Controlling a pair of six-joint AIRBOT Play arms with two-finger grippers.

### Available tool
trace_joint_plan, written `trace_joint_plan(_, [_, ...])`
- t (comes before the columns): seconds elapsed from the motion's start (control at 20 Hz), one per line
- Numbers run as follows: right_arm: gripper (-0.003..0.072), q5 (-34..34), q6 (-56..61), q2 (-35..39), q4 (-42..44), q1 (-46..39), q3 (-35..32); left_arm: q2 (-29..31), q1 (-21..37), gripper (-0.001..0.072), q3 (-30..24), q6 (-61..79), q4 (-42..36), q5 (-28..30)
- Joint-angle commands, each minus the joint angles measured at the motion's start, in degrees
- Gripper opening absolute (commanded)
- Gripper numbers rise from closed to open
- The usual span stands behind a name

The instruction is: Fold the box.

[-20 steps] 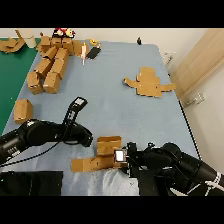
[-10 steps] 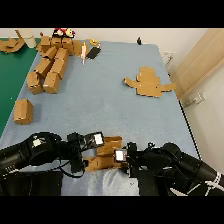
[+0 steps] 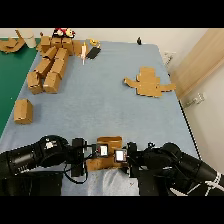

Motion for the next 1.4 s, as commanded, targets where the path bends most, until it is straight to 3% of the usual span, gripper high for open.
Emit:
trace_joint_plan(0.0, [0.0581, 0.0, 0.0, 0.0, 0.0, 0.0, 0.0, 0.0, 0.0, 0.0703, -0.2, -2.6, -0.6, 0.6])
trace_joint_plan(0.1, [0.058, -0.1, 0.0, 0.0, 0.0, 0.0, 0.0, 3.3, 0.0, 0.0703, -2.5, -1.8, -3.7, 1.3])
trace_joint_plan(0.2, [0.0581, -0.4, 0.0, 0.0, 0.0, 0.0, 0.0, 10.2, 0.0, 0.0703, -7.7, -0.9, -5.7, 4.5])
trace_joint_plan(0.3, [0.058, -0.4, 0.0, 0.0, 0.0, 0.0, 0.0, 16.3, -0.3, 0.0704, -13.4, 1.5, -5.7, 11.1])
trace_joint_plan(0.4, [0.058, -0.4, 0.0, 0.0, 0.0, 0.0, 0.0, 17.9, -0.2, 0.0704, -17.0, 2.3, -5.6, 19.8])
trace_joint_plan(0.8, [0.058, -0.3, 0.0, 0.0, -1.9, 0.0, 0.0, 16.3, -0.6, 0.0703, -16.0, 2.1, -16.4, 16.8])
trace_joint_plan(1.05, [0.0581, -0.3, 0.0, 0.0, -1.9, 0.0, 0.0, 13.7, -0.6, 0.0703, -16.0, 2.4, -16.4, 16.9])
trace_joint_plan(1.25, [0.0581, -0.4, 0.0, 0.0, -1.9, 0.0, 0.0, 7.9, -0.6, 0.0703, -15.4, 6.4, -17.8, 23.6])
trace_joint_plan(1.35, [0.0581, -0.4, 0.0, 0.0, -1.9, 0.0, 0.0, 5.5, -0.6, 0.0703, -14.1, 6.4, -17.9, 23.7])
